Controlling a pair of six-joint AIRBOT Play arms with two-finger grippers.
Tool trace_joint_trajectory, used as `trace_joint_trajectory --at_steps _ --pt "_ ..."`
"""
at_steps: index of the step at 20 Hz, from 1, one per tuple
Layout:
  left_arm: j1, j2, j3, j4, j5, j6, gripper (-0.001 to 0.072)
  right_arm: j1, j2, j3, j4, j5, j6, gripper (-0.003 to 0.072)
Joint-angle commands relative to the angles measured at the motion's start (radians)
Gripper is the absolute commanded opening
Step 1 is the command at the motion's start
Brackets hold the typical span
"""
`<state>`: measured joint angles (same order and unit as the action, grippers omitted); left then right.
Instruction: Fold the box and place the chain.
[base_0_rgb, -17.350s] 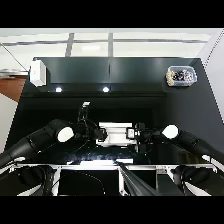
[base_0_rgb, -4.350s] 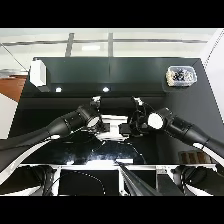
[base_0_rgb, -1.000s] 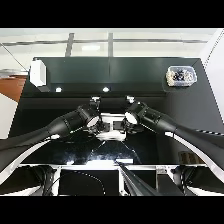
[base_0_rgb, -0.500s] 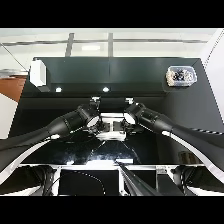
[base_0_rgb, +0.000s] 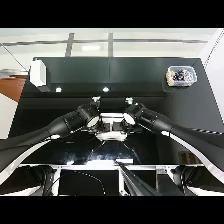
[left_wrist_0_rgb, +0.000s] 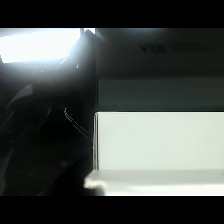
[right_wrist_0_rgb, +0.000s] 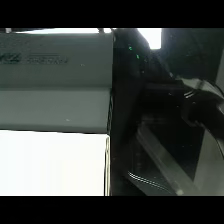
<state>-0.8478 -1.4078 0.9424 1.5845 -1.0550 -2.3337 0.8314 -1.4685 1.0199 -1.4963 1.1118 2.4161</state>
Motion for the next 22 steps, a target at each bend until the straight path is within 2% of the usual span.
trace_joint_trajectory --at_steps 1,8,9,10,13,15,16,17,18,20,22 --pt "0.001 -0.001 0.0 0.001 -0.001 0.0 0.0028 0.0 0.0 0.001 0.003 0.01 0.0 0.0029" --pt "0.001 -0.001 0.0 0.001 -0.001 0.0 0.0028 0.0 0.0 0.001 -0.001 0.013 0.0 0.0031" --pt "0.001 -0.001 0.0 0.001 -0.001 0.0 0.0028 0.0 0.0 0.001 -0.001 0.011 0.0 0.0052" --pt "0.001 -0.001 0.0 0.001 -0.001 0.0 0.0028 0.0 0.0 0.001 -0.001 0.007 0.0 0.0244" --pt "0.001 -0.001 0.0 0.001 -0.001 0.0 0.0028 0.0 0.0 0.001 -0.002 0.008 0.0 0.0252" --pt "0.001 -0.001 0.0 0.001 -0.001 0.0 0.0028 0.0 0.0 0.001 -0.001 0.008 0.0 0.025" --pt "0.001 -0.001 0.0 0.001 -0.001 0.0 0.0028 0.0 0.0 0.001 0.0 0.008 0.0 0.0191" --pt "0.001 -0.001 0.0 0.001 -0.001 0.0 0.0028 0.0 0.0 0.001 0.003 0.007 -0.004 0.0086" --pt "0.001 -0.001 0.0 0.001 -0.001 0.0 0.0028 0.0 0.0 0.001 0.003 0.006 -0.007 0.0059" --pt "0.001 -0.001 0.0 0.001 -0.001 0.0 0.0028 0.0 0.0 0.001 0.003 0.006 -0.007 0.0028" --pt "0.001 -0.001 0.0 0.001 -0.001 0.0 0.0028 0.0 0.0 0.001 0.003 0.007 -0.007 0.003"
